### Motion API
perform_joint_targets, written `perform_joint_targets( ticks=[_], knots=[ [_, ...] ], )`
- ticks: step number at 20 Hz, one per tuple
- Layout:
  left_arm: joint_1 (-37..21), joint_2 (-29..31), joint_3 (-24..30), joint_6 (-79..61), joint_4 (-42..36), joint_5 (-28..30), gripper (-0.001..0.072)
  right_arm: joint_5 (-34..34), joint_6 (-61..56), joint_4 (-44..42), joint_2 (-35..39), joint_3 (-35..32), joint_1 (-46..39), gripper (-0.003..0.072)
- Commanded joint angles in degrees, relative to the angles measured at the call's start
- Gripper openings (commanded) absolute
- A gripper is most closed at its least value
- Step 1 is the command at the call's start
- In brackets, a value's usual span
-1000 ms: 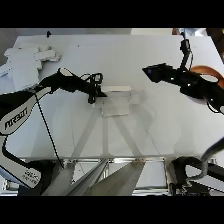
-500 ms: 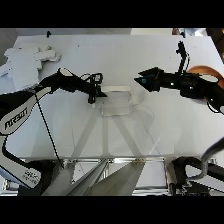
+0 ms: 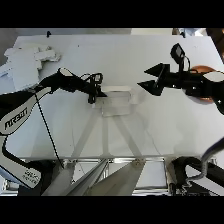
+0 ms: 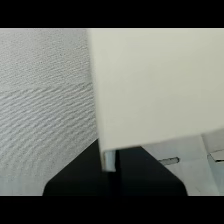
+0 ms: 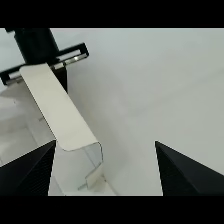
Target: Fold the box and place the chain.
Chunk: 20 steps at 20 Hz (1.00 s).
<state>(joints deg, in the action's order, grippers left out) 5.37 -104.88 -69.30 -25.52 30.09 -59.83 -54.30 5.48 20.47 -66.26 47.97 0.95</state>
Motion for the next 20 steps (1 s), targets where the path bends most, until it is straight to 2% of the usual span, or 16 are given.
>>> perform_joint_targets(
  ticks=[1, 4, 9, 12, 14, 20],
  knots=[
    [-0.02, -0.04, -0.02, -0.02, 0.0, 0.0, 0.0016, 3.37, 1.44, 10.38, 3.98, -0.11, 2.91, 0.069],
    [0.0, -0.04, -0.02, -0.02, -0.02, 0.0, 0.0016, 3.28, 1.42, 12.31, 4.31, -2.62, 8.83, 0.069],
    [-0.02, -0.04, -0.02, -0.02, 0.0, 0.02, 0.0016, 7.17, 1.46, 24.0, 4.59, -9.51, 15.58, 0.069],
    [-0.02, -0.04, -0.02, -0.02, 0.0, 0.0, 0.0016, 15.54, 1.53, 24.04, 4.55, -15.54, 17.94, 0.069],
    [-0.02, -0.04, -0.02, -0.02, 0.0, 0.0, 0.0016, 18.78, 2.93, 23.8, 4.02, -17.84, 18.25, 0.069],
    [-0.02, -0.04, -0.02, -0.02, 0.0, 0.0, 0.0016, 25.05, 15.34, 12.94, -1.38, -18.32, 18.27, 0.069]
  ],
)
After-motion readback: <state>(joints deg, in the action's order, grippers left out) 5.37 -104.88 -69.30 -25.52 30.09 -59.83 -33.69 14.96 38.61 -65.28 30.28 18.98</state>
